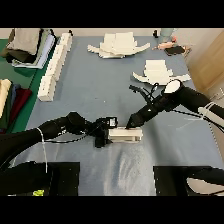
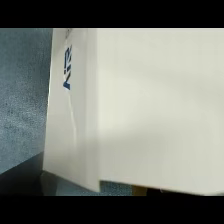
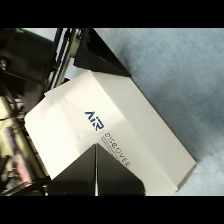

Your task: Fold the box.

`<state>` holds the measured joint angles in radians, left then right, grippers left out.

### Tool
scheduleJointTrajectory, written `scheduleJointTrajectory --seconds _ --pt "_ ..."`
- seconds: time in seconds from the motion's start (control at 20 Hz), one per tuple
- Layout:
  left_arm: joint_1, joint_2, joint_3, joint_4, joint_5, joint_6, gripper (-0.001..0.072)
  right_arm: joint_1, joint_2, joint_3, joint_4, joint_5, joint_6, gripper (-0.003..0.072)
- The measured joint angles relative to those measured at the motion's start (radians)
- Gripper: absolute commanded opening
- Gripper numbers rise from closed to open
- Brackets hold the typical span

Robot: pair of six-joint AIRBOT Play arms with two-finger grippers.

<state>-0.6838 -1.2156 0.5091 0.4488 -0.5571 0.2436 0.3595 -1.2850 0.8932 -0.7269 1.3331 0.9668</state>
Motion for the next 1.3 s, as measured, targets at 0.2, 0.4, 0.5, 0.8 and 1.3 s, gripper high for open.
scheduleJointTrajectory --seconds 0.2,0.4,0.5,0.8,1.3 --pt "0.0 0.0 0.0 0.0 0.0 0.0 0.0519 0.11 0.09 -0.056 -0.145 -0.14 -0.003 0.0003" --pt "0.0 0.0 0.0 0.0 0.0 0.0 0.0519 0.212 0.191 -0.124 -0.258 -0.301 -0.003 0.0003" --pt "0.0 0.0 0.0 0.0 0.0 0.0 0.052 0.26 0.25 -0.168 -0.294 -0.385 -0.003 0.0003" --pt "0.0 0.0 0.0 0.0 0.0 0.0 0.0519 0.389 0.427 -0.33 -0.378 -0.631 -0.005 0.0003" --pt "0.0 0.0 0.0 0.0 0.0 0.0 0.0519 0.495 0.486 -0.417 -0.576 -0.824 -0.011 0.0103"
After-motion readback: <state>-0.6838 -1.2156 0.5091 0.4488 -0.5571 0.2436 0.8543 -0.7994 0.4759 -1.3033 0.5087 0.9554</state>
